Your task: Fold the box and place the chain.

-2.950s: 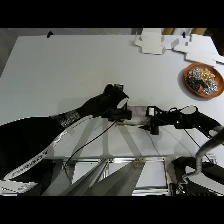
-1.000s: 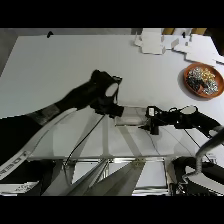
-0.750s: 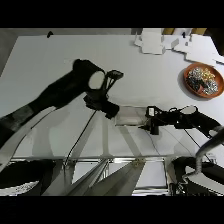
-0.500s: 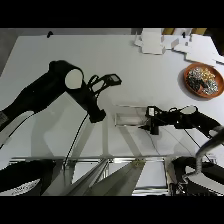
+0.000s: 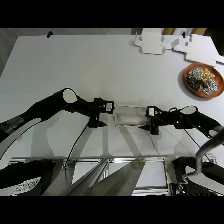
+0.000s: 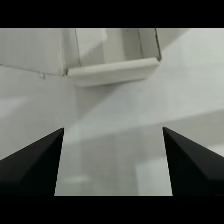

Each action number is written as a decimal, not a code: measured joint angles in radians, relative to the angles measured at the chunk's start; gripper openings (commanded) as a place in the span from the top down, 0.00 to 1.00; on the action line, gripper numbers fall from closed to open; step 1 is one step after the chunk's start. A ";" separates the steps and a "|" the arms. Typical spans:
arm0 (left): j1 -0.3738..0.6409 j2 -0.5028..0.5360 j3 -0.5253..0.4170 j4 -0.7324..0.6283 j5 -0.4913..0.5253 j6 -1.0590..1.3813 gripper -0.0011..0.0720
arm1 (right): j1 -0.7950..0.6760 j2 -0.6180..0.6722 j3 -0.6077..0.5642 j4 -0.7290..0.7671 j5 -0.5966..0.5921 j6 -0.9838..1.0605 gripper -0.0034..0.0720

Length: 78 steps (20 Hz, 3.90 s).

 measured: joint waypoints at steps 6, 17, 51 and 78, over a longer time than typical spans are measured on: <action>0.003 -0.103 -0.024 -0.262 0.054 0.245 0.03 | 0.000 0.000 0.000 0.000 0.000 0.000 0.33; -0.015 -0.164 -0.028 -0.409 0.020 0.384 0.03 | 0.000 0.000 0.000 -0.002 0.002 -0.001 0.33; -0.051 -0.172 -0.025 -0.446 0.050 0.282 0.06 | 0.000 0.000 0.000 0.001 0.000 0.001 0.33; -0.053 -0.172 -0.024 -0.468 0.087 0.254 0.61 | 0.000 0.001 0.001 -0.002 0.019 0.002 0.11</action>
